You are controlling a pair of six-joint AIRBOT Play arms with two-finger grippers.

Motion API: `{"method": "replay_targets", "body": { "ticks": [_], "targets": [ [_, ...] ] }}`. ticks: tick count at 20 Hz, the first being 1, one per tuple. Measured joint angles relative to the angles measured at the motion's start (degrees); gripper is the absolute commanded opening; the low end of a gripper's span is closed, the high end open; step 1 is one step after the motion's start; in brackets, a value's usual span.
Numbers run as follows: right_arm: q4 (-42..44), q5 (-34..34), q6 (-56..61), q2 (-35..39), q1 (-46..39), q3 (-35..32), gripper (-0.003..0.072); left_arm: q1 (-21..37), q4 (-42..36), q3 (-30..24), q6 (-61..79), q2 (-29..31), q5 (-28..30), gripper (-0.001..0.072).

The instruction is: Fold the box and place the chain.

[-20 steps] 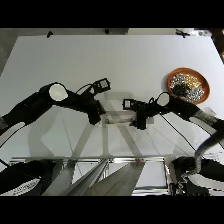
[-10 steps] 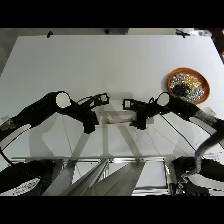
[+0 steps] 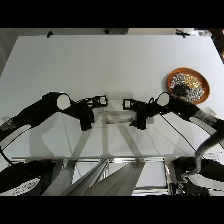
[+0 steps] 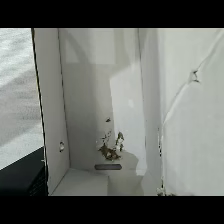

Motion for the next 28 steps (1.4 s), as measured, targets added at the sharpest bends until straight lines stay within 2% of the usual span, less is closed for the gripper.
{"method": "replay_targets", "body": {
  "ticks": [4, 6, 7, 14, 22, 24, 26, 28],
  "targets": [
    [0.00, 0.00, 0.00, 0.00, 0.00, 0.00, 0.0414, -0.02, -0.02, 0.00, 6.14, -0.04, 2.05, 0.0231],
    [0.00, 0.00, -0.02, 0.00, -0.02, 0.00, 0.0414, -0.02, -0.02, 0.00, 7.82, -0.26, 3.19, 0.0327],
    [0.00, 0.00, -0.02, 0.02, -0.02, 0.00, 0.0414, -0.04, -0.02, 0.00, 8.55, -0.63, 3.82, 0.0342],
    [0.00, -0.02, 0.00, 0.02, 0.00, 0.00, 0.0414, -0.09, -3.34, 0.00, 14.14, -4.83, 6.58, 0.0348],
    [0.00, 0.00, 0.00, 0.00, -0.02, 0.00, 0.0414, -0.09, -9.88, 0.00, 26.23, -5.66, 7.04, 0.0346],
    [0.00, 0.00, 0.00, 0.00, -0.02, 0.00, 0.0414, -0.09, -10.60, 0.00, 27.30, -5.68, 6.99, 0.0326],
    [0.00, -0.02, -0.02, 0.00, -0.02, 0.00, 0.0414, -0.09, -11.06, 0.00, 27.93, -5.68, 6.14, 0.0230],
    [0.00, 0.00, -0.02, 0.02, -0.02, 0.00, 0.0414, -0.09, -11.32, 0.00, 28.37, -5.68, 4.13, 0.0203]
  ]
}}
